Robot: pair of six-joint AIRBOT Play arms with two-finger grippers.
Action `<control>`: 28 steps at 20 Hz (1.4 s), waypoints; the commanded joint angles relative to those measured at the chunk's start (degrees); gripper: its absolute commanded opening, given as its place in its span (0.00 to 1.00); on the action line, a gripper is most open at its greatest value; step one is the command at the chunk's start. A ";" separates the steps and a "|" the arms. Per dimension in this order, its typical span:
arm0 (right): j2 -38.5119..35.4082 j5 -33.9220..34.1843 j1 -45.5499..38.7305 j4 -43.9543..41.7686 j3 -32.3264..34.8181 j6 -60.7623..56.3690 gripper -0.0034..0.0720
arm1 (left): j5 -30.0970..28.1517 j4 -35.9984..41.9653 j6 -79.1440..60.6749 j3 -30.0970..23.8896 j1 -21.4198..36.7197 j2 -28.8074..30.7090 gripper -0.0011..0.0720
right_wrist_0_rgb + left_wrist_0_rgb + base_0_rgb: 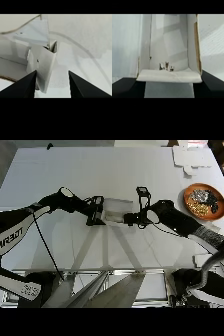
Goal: Fold the box and place the chain.
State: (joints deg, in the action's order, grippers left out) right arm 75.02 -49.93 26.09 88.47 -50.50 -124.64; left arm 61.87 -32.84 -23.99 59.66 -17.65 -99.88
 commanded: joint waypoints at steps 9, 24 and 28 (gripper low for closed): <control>5.68 -0.11 2.89 2.03 -6.51 -3.32 0.59 | 0.07 -0.22 -0.15 -0.02 0.04 0.02 0.53; 9.18 -5.84 3.13 4.70 -10.60 -4.61 0.57 | 0.07 -0.24 -0.15 -0.02 0.04 0.02 0.53; 10.75 -6.14 3.74 3.89 -12.22 -4.61 0.57 | 0.07 -0.24 -0.15 -0.02 0.04 0.02 0.53</control>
State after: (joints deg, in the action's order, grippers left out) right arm 84.95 -55.70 29.41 92.62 -61.60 -129.19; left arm 61.95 -33.06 -24.10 59.66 -17.61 -99.88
